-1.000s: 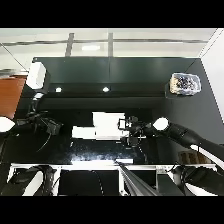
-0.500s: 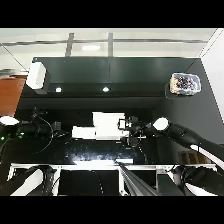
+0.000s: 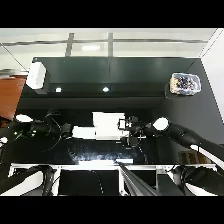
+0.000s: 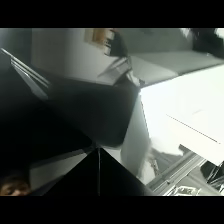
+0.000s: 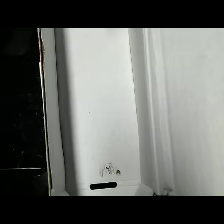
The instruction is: Fold the box and place the chain.
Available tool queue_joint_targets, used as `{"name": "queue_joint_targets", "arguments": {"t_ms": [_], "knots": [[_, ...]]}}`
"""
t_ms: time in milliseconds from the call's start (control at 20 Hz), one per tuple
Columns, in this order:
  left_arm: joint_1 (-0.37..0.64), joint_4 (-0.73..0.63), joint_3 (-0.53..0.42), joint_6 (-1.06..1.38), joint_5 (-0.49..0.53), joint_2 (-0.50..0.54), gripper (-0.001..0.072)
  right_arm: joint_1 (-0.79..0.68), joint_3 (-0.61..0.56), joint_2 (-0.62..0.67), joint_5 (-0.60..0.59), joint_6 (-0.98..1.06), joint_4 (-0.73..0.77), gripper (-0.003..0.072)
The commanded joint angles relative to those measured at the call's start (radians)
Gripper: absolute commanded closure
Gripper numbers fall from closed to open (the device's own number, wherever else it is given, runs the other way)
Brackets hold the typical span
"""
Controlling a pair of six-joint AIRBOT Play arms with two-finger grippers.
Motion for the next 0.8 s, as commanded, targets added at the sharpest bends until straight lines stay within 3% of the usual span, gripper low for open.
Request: {"name": "queue_joint_targets", "arguments": {"t_ms": [0, 150, 200, 300, 350, 550, 750], "knots": [[-0.069, -0.034, -0.001, 0.064, 0.025, -0.008, 0.0681, 0.000, 0.001, -0.001, 0.000, 0.000, 0.000, 0.0277], [-0.077, -0.099, 0.002, 0.104, 0.015, -0.008, 0.0656, 0.000, 0.001, -0.001, 0.000, 0.000, 0.000, 0.0277], [-0.076, -0.100, 0.005, 0.104, 0.013, -0.006, 0.0508, 0.000, 0.001, -0.001, 0.000, 0.000, 0.000, 0.0277], [-0.074, -0.092, 0.016, 0.103, -0.009, -0.005, 0.0109, 0.000, 0.001, -0.001, 0.000, 0.000, 0.000, 0.0277], [-0.074, -0.069, 0.026, 0.103, -0.040, -0.005, 0.0008, 0.000, 0.001, -0.001, 0.000, 0.000, 0.000, 0.0277], [-0.075, -0.081, 0.070, 0.102, -0.142, 0.003, 0.0008, 0.000, 0.001, -0.001, 0.000, 0.000, 0.000, 0.0277], [-0.092, -0.081, 0.090, 0.076, -0.130, 0.031, 0.0008, 0.000, 0.001, -0.001, 0.000, 0.000, 0.000, 0.0277]]}}
